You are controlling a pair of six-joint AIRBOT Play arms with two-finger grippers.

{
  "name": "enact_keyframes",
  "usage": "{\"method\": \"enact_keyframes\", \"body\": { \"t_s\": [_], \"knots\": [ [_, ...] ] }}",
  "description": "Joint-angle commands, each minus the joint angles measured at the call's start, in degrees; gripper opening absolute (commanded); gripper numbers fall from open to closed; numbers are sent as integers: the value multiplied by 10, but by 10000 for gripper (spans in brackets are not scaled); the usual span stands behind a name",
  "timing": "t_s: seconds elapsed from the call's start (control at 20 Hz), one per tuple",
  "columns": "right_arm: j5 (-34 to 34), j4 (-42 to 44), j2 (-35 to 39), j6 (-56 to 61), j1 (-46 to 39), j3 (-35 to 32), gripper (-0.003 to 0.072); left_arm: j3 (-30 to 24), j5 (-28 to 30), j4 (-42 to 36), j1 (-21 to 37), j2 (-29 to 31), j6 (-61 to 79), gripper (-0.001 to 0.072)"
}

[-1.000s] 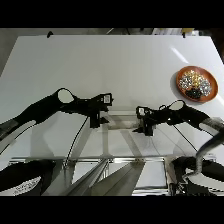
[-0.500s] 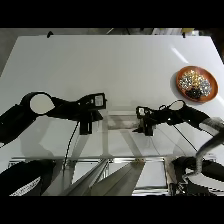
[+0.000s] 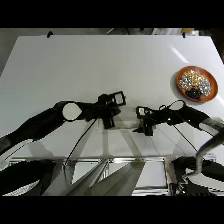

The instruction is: Fold the box and place the chain.

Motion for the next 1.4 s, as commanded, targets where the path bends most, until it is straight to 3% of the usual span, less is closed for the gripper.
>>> {"method": "enact_keyframes", "body": {
  "t_s": [0.0,0.1,0.25,0.45,0.6,0.7,0.8,1.0,1.35],
  "knots": [
    [1,0,0,0,0,0,397,0,215,-105,-2,-65,-1,5],
    [1,0,0,0,0,0,397,0,214,-133,1,-97,-2,4],
    [1,0,0,0,0,0,397,0,167,-132,2,-123,-3,4],
    [1,0,0,0,0,0,397,0,140,-129,4,-111,-2,5],
    [1,0,0,0,0,0,397,0,108,-123,15,-67,-2,7],
    [1,0,0,0,0,0,397,0,60,-76,26,-15,-2,3],
    [1,0,0,0,0,0,397,0,-32,33,38,30,-17,3],
    [1,0,0,0,0,0,397,0,-207,214,46,37,-195,2],
    [1,0,0,0,0,0,397,-1,-281,237,49,14,-164,5]
  ]
}}
